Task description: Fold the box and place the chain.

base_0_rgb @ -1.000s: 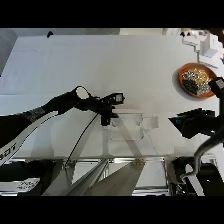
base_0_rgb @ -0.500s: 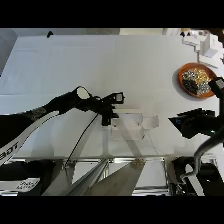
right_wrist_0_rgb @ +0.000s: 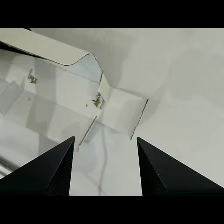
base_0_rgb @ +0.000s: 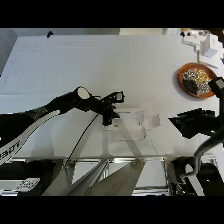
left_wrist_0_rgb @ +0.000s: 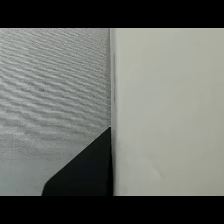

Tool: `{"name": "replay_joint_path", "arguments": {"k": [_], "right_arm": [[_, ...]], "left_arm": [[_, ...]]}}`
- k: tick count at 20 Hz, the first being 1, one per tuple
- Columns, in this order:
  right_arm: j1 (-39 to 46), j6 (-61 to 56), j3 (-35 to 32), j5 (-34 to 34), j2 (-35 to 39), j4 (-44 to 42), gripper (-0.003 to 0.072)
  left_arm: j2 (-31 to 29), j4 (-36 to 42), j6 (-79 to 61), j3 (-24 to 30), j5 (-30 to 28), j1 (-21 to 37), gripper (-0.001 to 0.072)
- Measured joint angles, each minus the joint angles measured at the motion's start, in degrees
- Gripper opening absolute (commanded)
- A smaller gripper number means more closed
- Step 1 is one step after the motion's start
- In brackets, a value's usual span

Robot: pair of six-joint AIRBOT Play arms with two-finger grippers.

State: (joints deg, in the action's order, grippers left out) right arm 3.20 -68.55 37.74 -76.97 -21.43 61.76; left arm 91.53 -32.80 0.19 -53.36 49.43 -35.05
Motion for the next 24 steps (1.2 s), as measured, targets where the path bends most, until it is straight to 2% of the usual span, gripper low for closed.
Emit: {"name": "replay_joint_path", "arguments": {"k": [15,20,21,22,23,24], "right_arm": [[0.0,0.2,0.0,0.0,0.0,0.0,0.0398],[-0.37,6.12,-0.02,-0.04,-0.15,-0.44,0.0395],[-0.7,7.93,-0.11,-0.02,-0.37,-1.31,0.0338],[-1.07,9.86,-0.26,-0.02,-0.7,-2.62,0.0221],[-1.66,12.17,-0.63,-0.04,-1.16,-4.42,0.0153],[-2.45,14.64,-1.22,-0.07,-1.73,-6.08,0.0152]], "left_arm": [[0.02,-0.22,0.07,0.0,0.22,-0.02,0.0009],[0.02,-0.22,0.07,0.0,0.28,-0.02,0.0009],[0.02,-0.22,0.07,0.0,0.31,-0.02,0.0009],[0.02,-0.24,0.07,0.0,0.31,-0.02,0.0009],[0.02,-0.22,0.07,0.02,0.31,-0.02,0.0009],[0.02,-0.22,0.07,0.0,0.33,-0.02,0.0009]]}}
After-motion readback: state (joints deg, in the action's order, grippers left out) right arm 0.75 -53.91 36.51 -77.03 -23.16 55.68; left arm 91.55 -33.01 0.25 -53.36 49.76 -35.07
